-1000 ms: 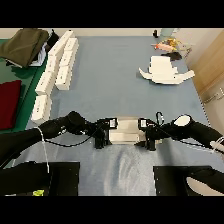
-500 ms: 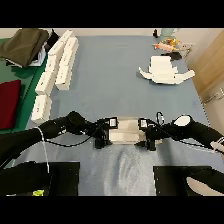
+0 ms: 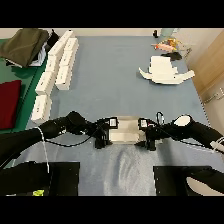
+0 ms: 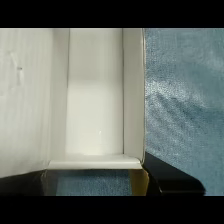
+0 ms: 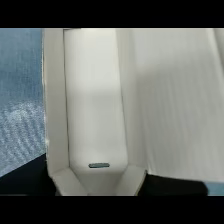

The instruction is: Fold the box.

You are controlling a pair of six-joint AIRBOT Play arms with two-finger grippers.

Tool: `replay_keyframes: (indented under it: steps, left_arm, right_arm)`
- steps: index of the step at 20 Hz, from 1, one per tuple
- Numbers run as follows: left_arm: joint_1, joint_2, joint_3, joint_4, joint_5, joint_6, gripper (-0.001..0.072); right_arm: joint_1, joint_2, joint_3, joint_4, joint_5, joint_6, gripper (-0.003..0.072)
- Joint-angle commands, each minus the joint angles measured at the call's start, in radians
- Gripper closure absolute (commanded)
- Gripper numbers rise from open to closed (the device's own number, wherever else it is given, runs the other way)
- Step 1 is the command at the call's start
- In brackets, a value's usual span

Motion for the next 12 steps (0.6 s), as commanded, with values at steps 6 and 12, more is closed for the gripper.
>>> replay_keyframes:
  steps: [6,12]
  left_arm:
    - [0.0,0.0,0.001,0.001,-0.001,0.001,0.02]
    - [0.0,0.0,0.001,0.001,-0.001,0.001,0.02]
  right_arm:
    - [0.0,0.006,0.002,-0.032,0.036,0.002,-0.0029]
    - [-0.095,0.15,0.013,-0.196,0.154,0.155,-0.0029]
